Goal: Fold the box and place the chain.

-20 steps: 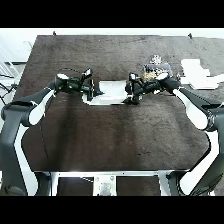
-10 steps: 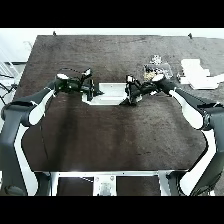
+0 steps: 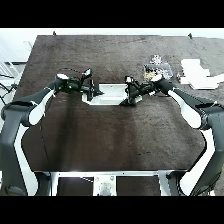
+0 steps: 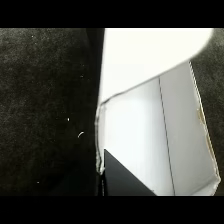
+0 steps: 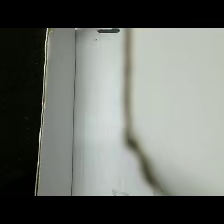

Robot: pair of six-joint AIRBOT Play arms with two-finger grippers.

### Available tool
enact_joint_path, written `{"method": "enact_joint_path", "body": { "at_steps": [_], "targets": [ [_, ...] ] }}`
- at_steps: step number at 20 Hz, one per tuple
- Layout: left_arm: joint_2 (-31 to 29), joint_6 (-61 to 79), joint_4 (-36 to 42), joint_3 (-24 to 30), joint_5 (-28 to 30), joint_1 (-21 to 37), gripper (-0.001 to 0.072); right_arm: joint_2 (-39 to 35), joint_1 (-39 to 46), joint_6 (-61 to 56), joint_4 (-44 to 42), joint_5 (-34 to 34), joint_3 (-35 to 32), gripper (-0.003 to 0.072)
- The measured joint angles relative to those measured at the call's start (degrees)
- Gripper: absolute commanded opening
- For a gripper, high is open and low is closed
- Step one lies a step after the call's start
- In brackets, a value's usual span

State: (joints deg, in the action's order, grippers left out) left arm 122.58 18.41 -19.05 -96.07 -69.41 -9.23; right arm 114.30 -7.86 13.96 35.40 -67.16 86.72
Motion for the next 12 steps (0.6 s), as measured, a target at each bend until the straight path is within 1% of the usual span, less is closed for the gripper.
{"method": "enact_joint_path", "body": {
  "at_steps": [2, 4, 5, 11, 12],
  "targets": [
    [0.0, 0.0, 0.0, 0.0, 0.0, 0.0, 0.002, 0.0, 0.0, 0.0, -0.2, 0.0, 0.0, 0.0662],
    [0.0, 0.0, 0.0, 0.0, 0.0, 0.0, 0.002, 0.0, 0.0, 0.1, -0.3, 0.0, 0.0, 0.0661],
    [0.0, 0.0, 0.0, 0.0, 0.0, 0.0, 0.002, 0.0, 0.0, 0.1, -0.3, 0.0, 0.0, 0.0641],
    [0.0, 0.0, 0.0, 0.0, 0.0, 0.0, 0.002, 0.2, 0.0, 0.1, -0.4, 0.0, 0.0, 0.0641],
    [0.0, 0.0, 0.0, 0.0, 0.0, 0.0, 0.002, 0.3, 0.0, 0.1, -0.5, 0.0, 0.0, 0.0607]
  ]
}}
